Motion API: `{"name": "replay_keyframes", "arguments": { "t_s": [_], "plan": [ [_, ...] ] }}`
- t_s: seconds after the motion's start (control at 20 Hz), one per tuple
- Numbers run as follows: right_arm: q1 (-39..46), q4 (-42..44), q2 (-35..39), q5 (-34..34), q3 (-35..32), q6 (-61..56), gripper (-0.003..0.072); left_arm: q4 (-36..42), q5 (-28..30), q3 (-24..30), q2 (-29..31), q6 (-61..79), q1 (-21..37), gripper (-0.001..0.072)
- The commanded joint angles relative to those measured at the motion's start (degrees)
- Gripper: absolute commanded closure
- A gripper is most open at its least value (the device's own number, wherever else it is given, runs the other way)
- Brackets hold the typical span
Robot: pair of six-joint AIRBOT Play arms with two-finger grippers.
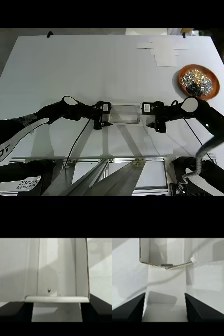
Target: Fold the box and place the chain.
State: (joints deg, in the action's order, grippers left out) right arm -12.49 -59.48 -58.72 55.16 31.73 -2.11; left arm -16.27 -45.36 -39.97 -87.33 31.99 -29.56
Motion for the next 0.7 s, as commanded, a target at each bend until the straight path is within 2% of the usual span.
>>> {"name": "replay_keyframes", "arguments": {
  "t_s": [0.0, 0.05, 0.15, 0.25, 0.35, 0.4, 0.45, 0.5, 0.55, 0.65],
  "plan": [
    [0.0, 3.74, 7.17, 1.18, 0.07, -3.39, 0.0644, -0.07, 0.15, -0.04, 0.02, -0.11, 0.07, 0.0638],
    [0.0, 9.53, 8.26, 1.2, 0.07, -3.39, 0.0667, -0.07, 0.17, -0.04, 0.0, -0.11, 0.07, 0.0638],
    [-0.02, 18.97, 8.07, 0.79, 0.07, -2.67, 0.0667, -0.07, 0.15, -0.04, 0.0, -0.11, 0.07, 0.0638],
    [-0.02, 22.53, 7.3, 0.72, 0.07, -1.31, 0.0667, -0.07, 0.15, -0.04, 0.02, -0.13, 0.07, 0.0638],
    [0.0, 20.87, 7.17, 0.85, 0.07, -0.92, 0.0666, -0.09, 0.15, -0.04, 0.02, -0.13, 0.07, 0.0638],
    [0.0, 17.18, 7.45, 1.29, 0.07, -2.12, 0.0624, -0.09, 0.15, -0.04, 0.02, -0.13, 0.07, 0.0638],
    [0.0, 12.33, 7.93, 1.57, 0.07, -5.49, 0.0422, -0.07, 0.17, -0.04, 0.0, -0.11, 0.07, 0.0638],
    [0.0, 8.63, 8.46, 1.55, 0.07, -9.53, 0.0338, -0.07, 0.15, -0.04, 0.0, -0.13, 0.07, 0.0638],
    [0.0, 5.81, 9.14, 1.6, 0.07, -12.41, 0.034, -0.07, 0.15, -0.04, 0.0, -0.11, 0.07, 0.0638],
    [0.0, 5.53, 10.47, 2.19, 0.11, -14.03, 0.0346, -0.07, 0.13, -0.04, 0.02, -0.13, 0.07, 0.0638]
  ]
}}
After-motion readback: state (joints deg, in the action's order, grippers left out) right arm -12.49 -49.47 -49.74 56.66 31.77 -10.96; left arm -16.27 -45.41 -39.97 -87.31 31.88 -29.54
